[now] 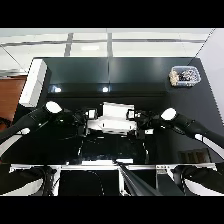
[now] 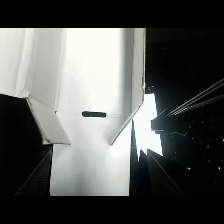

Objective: Fold the box and place the chain.

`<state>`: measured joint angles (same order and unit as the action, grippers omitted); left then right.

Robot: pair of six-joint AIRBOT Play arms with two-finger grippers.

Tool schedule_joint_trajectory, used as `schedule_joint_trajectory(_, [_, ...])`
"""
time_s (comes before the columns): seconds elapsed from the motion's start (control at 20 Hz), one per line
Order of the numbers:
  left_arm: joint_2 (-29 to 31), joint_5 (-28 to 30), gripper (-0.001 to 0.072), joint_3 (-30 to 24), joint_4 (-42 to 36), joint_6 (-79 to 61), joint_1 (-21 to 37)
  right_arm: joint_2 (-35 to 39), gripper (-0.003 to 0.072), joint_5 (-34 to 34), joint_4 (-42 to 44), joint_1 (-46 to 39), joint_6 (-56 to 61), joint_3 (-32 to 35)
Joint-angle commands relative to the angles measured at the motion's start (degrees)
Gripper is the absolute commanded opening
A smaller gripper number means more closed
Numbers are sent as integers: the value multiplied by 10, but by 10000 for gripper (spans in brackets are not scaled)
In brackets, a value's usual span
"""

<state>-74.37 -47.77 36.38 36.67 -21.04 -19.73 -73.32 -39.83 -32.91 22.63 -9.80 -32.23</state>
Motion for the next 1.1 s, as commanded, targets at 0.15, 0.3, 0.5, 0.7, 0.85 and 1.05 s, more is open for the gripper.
schedule_joint_trajectory(0.15, [0,23,700,0,-49,-16,1,0,10,0,0,0,1,0])
schedule_joint_trajectory(0.3, [0,25,675,0,-53,-23,-8,0,9,0,0,0,1,0])
schedule_joint_trajectory(0.5, [0,30,393,0,-52,-42,-26,0,10,0,0,0,1,0])
schedule_joint_trajectory(0.7, [0,31,392,0,-60,-42,-31,0,10,0,0,0,1,0])
schedule_joint_trajectory(0.85, [0,28,371,0,-72,-40,-32,0,10,0,0,0,1,0])
schedule_joint_trajectory(1.05, [-3,14,335,0,-129,-41,-32,0,10,0,0,0,1,0])
